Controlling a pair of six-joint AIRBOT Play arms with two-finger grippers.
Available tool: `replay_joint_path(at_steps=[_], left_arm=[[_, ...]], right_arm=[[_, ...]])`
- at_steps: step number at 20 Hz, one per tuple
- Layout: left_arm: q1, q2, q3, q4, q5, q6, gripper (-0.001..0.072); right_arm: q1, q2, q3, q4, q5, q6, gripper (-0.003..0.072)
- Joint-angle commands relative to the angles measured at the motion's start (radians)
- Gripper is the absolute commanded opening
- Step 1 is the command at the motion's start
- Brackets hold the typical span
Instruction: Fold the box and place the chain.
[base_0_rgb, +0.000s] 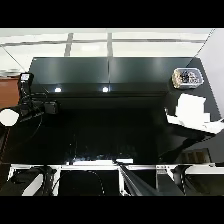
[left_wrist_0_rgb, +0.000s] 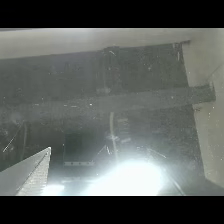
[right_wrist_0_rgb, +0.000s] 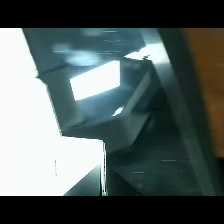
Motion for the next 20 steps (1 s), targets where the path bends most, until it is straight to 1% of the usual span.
replay_joint_path(at_steps=[1, 3, 5, 6, 8, 10, 12, 14, 15, 17, 19, 20], left_arm=[[0.001, 0.0, 0.0, -0.001, 0.004, 0.0, 0.0702], [0.001, 0.0, 0.0, -0.002, 0.0, 0.0, 0.0702], [0.001, 0.0, 0.0, -0.014, -0.001, 0.0, 0.0702], [0.001, -0.001, 0.0, -0.028, -0.001, 0.0, 0.0702], [0.001, -0.003, 0.0, -0.042, -0.003, -0.001, 0.0702], [0.001, -0.003, 0.0, -0.071, -0.008, -0.001, 0.0701], [0.001, -0.004, 0.0, -0.146, -0.01, 0.0, 0.0702], [0.0, -0.015, 0.0, -0.241, -0.027, 0.003, 0.0701], [-0.004, -0.031, 0.0, -0.302, -0.04, 0.019, 0.0701], [-0.02, -0.09, 0.0, -0.451, -0.076, 0.119, 0.0701], [-0.028, -0.184, 0.015, -0.61, -0.129, 0.201, 0.0701], [-0.028, -0.242, 0.035, -0.685, -0.176, 0.249, 0.0701]], right_arm=[[0.083, 0.097, -0.115, 0.068, -0.002, -0.012, 0.001], [0.14, 0.173, -0.203, 0.145, -0.025, -0.013, 0.001], [0.19, 0.261, -0.295, 0.285, -0.033, -0.024, 0.001], [0.22, 0.314, -0.351, 0.341, -0.07, -0.023, 0.001], [0.304, 0.461, -0.508, 0.465, -0.204, -0.019, 0.001], [0.422, 0.624, -0.696, 0.644, -0.344, -0.061, 0.001], [0.577, 0.772, -0.874, 0.822, -0.514, -0.087, 0.001], [0.748, 0.878, -1.001, 0.982, -0.684, -0.121, 0.001], [0.83, 0.905, -1.036, 1.02, -0.745, -0.128, 0.001], [0.994, 0.91, -1.055, 1.025, -0.818, -0.128, 0.001], [1.138, 0.91, -1.055, 1.027, -0.89, -0.127, 0.001], [1.197, 0.91, -1.055, 1.026, -0.925, -0.125, 0.001]])
